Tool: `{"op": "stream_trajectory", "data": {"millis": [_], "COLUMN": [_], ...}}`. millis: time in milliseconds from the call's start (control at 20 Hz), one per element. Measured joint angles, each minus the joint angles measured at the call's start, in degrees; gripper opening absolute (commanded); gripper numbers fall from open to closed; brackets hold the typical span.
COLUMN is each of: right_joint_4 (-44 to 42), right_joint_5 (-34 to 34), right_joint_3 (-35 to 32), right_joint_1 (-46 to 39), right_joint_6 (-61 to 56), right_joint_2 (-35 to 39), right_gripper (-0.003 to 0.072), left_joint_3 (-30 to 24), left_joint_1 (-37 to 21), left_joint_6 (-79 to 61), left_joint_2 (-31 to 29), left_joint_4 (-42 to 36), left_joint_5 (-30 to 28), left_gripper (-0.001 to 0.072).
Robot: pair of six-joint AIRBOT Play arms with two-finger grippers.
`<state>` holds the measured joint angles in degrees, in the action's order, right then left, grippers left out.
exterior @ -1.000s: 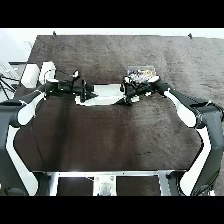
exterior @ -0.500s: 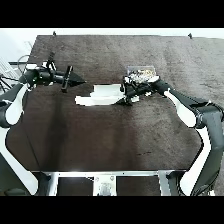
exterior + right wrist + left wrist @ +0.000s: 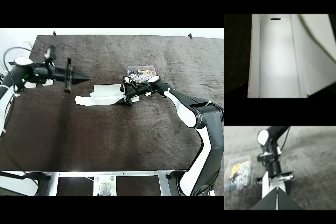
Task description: Fold the box and place the chain.
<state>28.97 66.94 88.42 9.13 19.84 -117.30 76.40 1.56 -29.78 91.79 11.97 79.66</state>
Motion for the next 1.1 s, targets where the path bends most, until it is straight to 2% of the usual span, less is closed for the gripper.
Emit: {"op": "stream_trajectory", "data": {"millis": [200, 400, 600, 900, 1100], "right_joint_4": [0.00, 0.00, 0.00, -0.02, -0.02], "right_joint_5": [0.00, 0.00, 0.00, 0.00, 0.00], "right_joint_3": [0.00, 0.00, 0.00, 0.00, 0.00], "right_joint_1": [0.00, 0.02, 0.02, 0.02, 0.02], "right_joint_6": [0.00, -0.02, -0.02, -0.02, -0.02], "right_joint_2": [0.00, 0.02, 0.00, 0.00, 0.00], "right_gripper": [0.0580, 0.0580, 0.0580, 0.0580, 0.0580], "left_joint_3": [-7.98, -9.84, -6.27, 4.28, 7.85], "left_joint_1": [2.78, 4.72, 5.42, 5.68, 5.81], "left_joint_6": [-2.05, -2.08, -0.46, 5.55, 8.26], "left_joint_2": [-0.07, 3.50, 6.82, 13.70, 16.15], "left_joint_4": [0.44, -0.33, -0.66, -0.22, 0.63], "left_joint_5": [-9.01, -14.93, -18.45, -20.06, -21.18], "left_gripper": [0.0014, 0.0015, 0.0016, 0.0016, 0.0016]}}
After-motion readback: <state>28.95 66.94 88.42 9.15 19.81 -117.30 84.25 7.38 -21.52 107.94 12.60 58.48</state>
